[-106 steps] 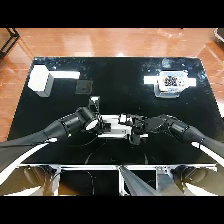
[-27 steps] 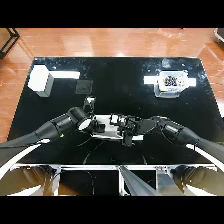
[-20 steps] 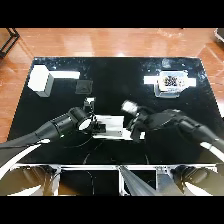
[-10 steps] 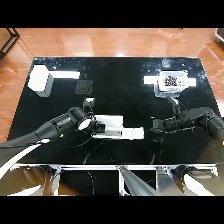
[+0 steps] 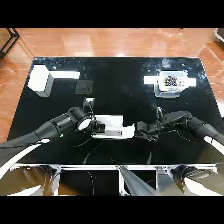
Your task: Fold the box and place the chain.
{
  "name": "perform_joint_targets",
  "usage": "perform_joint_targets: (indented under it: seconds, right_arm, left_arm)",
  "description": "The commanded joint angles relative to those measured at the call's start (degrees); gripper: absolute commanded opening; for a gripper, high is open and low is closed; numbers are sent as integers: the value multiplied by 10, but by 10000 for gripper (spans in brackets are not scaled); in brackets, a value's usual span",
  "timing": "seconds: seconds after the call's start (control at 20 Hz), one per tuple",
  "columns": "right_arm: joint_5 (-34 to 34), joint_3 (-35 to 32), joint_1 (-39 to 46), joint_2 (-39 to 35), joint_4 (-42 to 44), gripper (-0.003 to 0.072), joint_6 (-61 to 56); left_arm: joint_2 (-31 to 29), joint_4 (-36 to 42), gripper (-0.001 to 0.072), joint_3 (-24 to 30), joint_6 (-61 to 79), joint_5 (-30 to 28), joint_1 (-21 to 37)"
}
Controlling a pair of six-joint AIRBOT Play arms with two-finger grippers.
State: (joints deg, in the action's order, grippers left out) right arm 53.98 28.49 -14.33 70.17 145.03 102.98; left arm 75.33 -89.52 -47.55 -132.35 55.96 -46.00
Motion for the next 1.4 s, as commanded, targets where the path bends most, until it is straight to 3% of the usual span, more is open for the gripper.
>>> perform_joint_targets:
  seconds: [0.0,0.05,0.1,0.45,0.7,0.8,0.9,1.35]
  right_arm:
    - [52,45,-22,8,16,443,27]
    - [68,59,-22,8,12,481,27]
    - [84,74,-22,8,1,717,32]
    - [112,106,-35,8,-8,701,25]
    - [31,113,-110,8,-11,699,-46]
    - [-14,126,-140,8,-45,698,-93]
    - [-50,140,-172,8,-95,588,-145]
    - [-87,204,-275,48,-291,585,-358]
  left_arm:
    - [0,0,23,0,4,0,0]
    - [0,0,23,0,4,0,0]
    - [0,0,23,0,4,0,0]
    - [0,0,23,0,4,0,0]
    - [0,0,23,0,4,0,0]
    - [0,0,23,0,4,0,0]
    - [0,0,23,0,4,0,0]
    - [0,-5,23,0,4,-4,0]
